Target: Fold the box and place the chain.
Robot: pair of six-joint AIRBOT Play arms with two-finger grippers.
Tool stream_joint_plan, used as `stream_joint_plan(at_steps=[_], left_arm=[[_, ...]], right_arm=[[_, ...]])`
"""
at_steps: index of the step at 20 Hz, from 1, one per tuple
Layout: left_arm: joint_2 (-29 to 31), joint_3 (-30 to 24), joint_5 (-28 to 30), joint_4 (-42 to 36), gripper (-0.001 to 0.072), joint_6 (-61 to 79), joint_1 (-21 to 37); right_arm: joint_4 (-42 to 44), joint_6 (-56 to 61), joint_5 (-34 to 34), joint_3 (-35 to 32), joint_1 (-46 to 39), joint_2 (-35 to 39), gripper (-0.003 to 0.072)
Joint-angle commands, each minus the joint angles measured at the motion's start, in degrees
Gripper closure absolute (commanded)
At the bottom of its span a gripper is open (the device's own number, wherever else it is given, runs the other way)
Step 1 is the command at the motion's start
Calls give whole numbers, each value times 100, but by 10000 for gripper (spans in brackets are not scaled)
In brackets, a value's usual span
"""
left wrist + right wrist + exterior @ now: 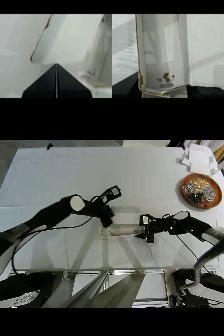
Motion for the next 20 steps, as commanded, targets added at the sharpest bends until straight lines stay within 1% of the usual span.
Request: stream_joint_plan(at_steps=[1,4,7,10,13,15,16,17,18,20], left_arm=[[398,4,-1224,852,711,-197,188],[457,4,-1521,885,711,-168,63],[356,4,-1700,1161,710,-164,-83],[214,-20,-1991,1147,708,264,-83],[144,-251,-1978,1150,698,791,-83],[142,-424,-1832,1141,691,1008,-83],[142,-483,-1720,1139,635,1056,-83],[142,-509,-1587,1139,554,1110,-83],[144,-509,-1397,1132,494,1121,-81],[144,-509,-955,1121,392,1121,-83]], right_arm=[[0,2,2,0,0,7,279],[0,2,2,0,0,4,279],[0,2,2,0,0,7,279],[0,2,2,0,0,4,279],[0,2,2,0,0,7,279],[0,2,2,0,0,7,279],[0,2,2,0,0,7,279],[0,2,2,0,0,4,279],[0,2,2,0,0,7,279],[0,2,2,0,0,7,279]])
